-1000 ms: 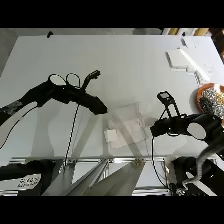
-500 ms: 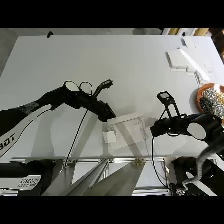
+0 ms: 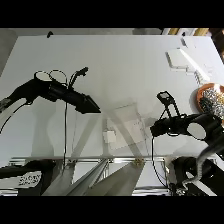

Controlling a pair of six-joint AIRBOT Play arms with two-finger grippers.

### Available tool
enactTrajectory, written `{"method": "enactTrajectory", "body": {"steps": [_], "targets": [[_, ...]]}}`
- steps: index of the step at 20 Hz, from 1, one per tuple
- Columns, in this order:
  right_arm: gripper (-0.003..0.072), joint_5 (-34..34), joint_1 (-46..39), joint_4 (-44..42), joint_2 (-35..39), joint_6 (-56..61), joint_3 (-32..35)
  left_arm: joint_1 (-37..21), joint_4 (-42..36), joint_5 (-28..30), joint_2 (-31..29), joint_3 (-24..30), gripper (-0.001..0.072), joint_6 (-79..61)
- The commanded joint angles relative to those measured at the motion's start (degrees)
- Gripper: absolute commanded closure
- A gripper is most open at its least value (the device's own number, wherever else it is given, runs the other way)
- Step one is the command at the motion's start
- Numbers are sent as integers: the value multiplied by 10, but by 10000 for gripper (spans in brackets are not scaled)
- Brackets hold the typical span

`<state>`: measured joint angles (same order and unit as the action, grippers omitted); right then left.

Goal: Fold the box and place the chain.

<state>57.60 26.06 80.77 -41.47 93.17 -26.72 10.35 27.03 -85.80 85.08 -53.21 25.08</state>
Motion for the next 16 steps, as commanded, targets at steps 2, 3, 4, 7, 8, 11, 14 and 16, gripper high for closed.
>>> {"method": "enactTrajectory", "body": {"steps": [2,3,4,7,8,11,14,16], "targets": [[673,0,0,-1,0,0,0,34,14,2,-5,3,297,-14],[673,0,1,-2,0,0,0,56,14,21,-3,3,297,-23],[673,0,0,-3,0,0,0,81,16,43,1,3,297,-33],[673,0,1,-5,0,0,0,144,42,130,11,3,296,-30],[673,0,0,-5,0,0,0,159,43,155,15,3,293,-30],[673,0,0,-5,0,0,0,184,36,202,28,3,183,-26],[673,1,1,-5,0,0,0,181,39,202,31,3,180,-15],[673,1,0,-5,0,0,0,161,42,176,25,3,180,-14]]}}
